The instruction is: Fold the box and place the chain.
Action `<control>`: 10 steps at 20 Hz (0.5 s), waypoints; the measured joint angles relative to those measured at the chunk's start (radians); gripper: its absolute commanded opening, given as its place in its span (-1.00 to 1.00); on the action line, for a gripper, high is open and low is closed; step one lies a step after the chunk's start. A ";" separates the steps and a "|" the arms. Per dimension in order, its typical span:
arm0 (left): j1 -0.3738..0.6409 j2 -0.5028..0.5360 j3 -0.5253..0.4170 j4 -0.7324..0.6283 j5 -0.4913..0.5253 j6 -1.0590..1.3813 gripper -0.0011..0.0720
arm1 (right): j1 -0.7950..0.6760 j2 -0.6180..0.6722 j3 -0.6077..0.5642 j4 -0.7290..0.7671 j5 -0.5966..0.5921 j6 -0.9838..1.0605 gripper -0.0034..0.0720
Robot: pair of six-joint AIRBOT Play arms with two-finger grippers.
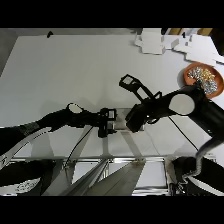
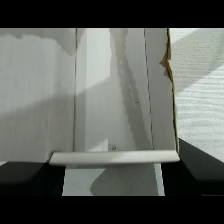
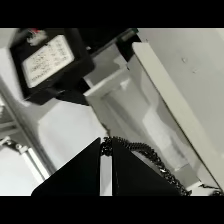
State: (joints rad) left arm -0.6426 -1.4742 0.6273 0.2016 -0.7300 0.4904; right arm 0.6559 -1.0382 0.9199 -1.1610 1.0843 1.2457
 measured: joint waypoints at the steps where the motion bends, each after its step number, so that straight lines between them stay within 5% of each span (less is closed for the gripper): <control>1: 0.000 0.000 0.000 0.000 0.000 0.000 -0.94 | 0.005 -0.019 -0.010 -0.007 -0.017 0.004 -0.36; 6: 0.000 0.000 0.000 0.000 0.000 0.000 -0.94 | -0.003 0.006 -0.028 -0.031 -0.035 -0.012 -0.50; 10: 0.000 0.000 0.000 0.000 0.000 0.000 -0.94 | -0.137 0.129 -0.032 -0.085 0.090 -0.176 -0.71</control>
